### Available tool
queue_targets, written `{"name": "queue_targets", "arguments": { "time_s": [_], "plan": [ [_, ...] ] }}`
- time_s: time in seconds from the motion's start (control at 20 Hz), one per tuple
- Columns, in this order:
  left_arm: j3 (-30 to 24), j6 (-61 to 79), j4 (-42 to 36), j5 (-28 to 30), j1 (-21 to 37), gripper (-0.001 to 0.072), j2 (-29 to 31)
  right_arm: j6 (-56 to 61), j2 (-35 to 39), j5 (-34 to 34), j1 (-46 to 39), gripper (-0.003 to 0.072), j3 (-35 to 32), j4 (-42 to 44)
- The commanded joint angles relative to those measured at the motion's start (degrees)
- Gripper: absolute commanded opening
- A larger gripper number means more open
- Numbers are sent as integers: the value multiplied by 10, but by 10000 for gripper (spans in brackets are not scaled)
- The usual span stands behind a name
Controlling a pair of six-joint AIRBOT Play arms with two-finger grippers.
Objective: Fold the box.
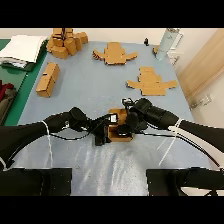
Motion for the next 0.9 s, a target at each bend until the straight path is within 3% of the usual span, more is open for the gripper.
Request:
{"name": "queue_targets", "arguments": {
  "time_s": [0.0,0.45,0.55,0.8,0.85],
  "plan": [
    [0,-1,0,0,0,491,0,-2,1,-1,0,534,0,26],
    [0,-1,0,0,0,490,0,7,86,-29,-10,524,0,36],
    [0,-1,-1,0,0,490,0,7,110,-38,-23,444,0,36],
    [0,-1,0,0,0,490,0,7,132,-53,-71,364,0,3],
    [0,-1,0,0,0,490,0,7,131,-51,-87,304,0,-16]
  ]
}}
